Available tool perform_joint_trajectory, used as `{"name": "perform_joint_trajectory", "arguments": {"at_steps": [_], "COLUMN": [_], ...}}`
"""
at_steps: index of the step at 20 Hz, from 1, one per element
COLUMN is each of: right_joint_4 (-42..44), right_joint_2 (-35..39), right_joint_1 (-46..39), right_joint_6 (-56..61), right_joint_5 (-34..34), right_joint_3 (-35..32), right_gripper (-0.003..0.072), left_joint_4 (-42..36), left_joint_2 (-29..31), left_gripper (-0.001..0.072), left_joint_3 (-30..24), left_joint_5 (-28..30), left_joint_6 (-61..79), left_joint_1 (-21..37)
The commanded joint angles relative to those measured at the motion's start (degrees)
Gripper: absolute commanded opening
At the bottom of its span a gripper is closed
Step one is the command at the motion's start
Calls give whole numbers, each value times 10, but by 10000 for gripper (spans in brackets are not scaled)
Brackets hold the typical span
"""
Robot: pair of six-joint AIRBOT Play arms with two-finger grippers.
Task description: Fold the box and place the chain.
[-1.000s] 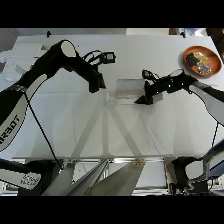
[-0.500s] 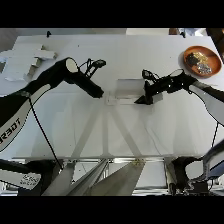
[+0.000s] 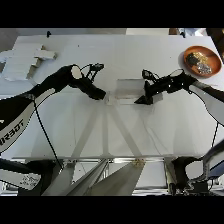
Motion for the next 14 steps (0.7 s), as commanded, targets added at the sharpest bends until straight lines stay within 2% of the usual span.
{"name": "perform_joint_trajectory", "arguments": {"at_steps": [1,4,7,14], "right_joint_4": [0,0,0,0], "right_joint_2": [0,0,0,0], "right_joint_1": [0,0,0,0], "right_joint_6": [0,0,0,0], "right_joint_5": [0,0,0,0], "right_joint_3": [0,0,0,0], "right_gripper": [596,596,596,596], "left_joint_4": [-12,-14,-49,-92], "left_joint_2": [-10,-20,-21,14], "left_gripper": [8,8,8,10], "left_joint_3": [-1,-1,-1,-1], "left_joint_5": [14,31,36,37], "left_joint_6": [-13,-14,-12,4], "left_joint_1": [-8,-19,-24,-19]}}
